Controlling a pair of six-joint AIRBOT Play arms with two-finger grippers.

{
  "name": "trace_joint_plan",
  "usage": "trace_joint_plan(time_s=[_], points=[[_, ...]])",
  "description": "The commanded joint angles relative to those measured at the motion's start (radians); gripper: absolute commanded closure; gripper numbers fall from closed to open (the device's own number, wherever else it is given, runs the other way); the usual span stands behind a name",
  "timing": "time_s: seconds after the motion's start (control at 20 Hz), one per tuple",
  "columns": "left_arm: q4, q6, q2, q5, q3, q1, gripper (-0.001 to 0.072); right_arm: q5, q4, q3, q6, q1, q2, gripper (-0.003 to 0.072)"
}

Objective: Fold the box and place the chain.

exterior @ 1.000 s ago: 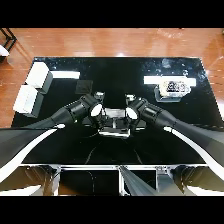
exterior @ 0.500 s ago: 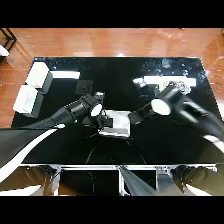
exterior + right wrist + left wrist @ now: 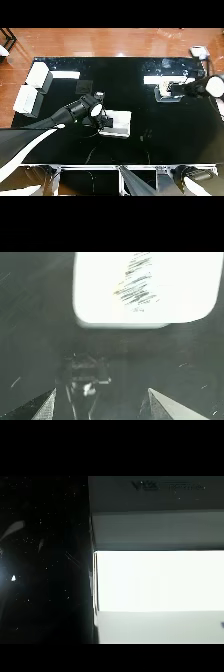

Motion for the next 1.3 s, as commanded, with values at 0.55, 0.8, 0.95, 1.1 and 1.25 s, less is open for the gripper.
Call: trace_joint_plan(time_s=[0.55, 0.8, 0.95, 1.1, 1.25], points=[[0.004, 0.000, 0.000, 0.022, 0.000, 0.002, 0.0692, -0.021, 0.187, 0.388, 0.092, -0.303, -0.620, 0.0125], [0.005, 0.000, 0.000, 0.030, 0.000, 0.002, 0.0692, -0.039, 0.131, 0.403, 0.137, -0.305, -0.646, 0.0125], [0.003, 0.000, 0.000, 0.040, 0.000, 0.002, 0.0692, -0.048, 0.140, 0.403, 0.144, -0.304, -0.667, 0.0125], [0.003, 0.000, 0.000, 0.040, 0.000, 0.002, 0.0692, -0.075, 0.148, 0.403, 0.146, -0.304, -0.684, 0.0125], [0.003, 0.000, 0.000, 0.040, 0.000, 0.002, 0.0692, -0.099, 0.148, 0.403, 0.156, -0.304, -0.691, 0.0125]])
